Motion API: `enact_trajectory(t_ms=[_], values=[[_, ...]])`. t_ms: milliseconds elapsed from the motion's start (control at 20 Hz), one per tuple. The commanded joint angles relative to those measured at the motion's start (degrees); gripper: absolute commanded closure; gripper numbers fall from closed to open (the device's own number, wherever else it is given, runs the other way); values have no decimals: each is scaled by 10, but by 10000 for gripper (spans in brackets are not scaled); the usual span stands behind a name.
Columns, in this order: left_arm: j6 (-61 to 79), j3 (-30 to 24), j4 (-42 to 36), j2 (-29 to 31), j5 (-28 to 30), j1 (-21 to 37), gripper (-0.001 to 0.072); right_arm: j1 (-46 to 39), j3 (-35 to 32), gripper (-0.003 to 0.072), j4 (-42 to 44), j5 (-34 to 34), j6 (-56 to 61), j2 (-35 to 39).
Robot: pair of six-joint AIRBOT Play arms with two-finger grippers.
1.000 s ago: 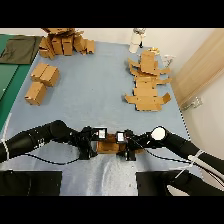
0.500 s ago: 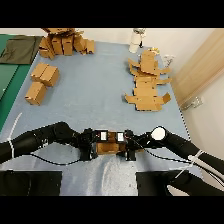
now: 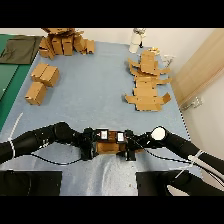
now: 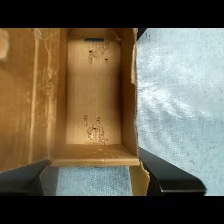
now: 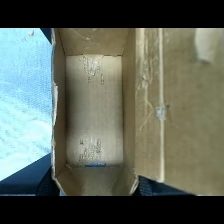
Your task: Fold the box.
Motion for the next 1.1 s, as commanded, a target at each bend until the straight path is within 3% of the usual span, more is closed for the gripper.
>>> enact_trajectory(t_ms=[0,350,450,1050], values=[[0,0,0,0,6,1,113,0,0,236,0,0,0,0],[0,0,0,-6,6,1,113,0,0,235,0,0,4,1],[0,0,0,-6,6,1,113,0,0,89,-2,-2,6,1],[0,1,0,-6,6,1,114,0,0,87,-62,1,159,26]])
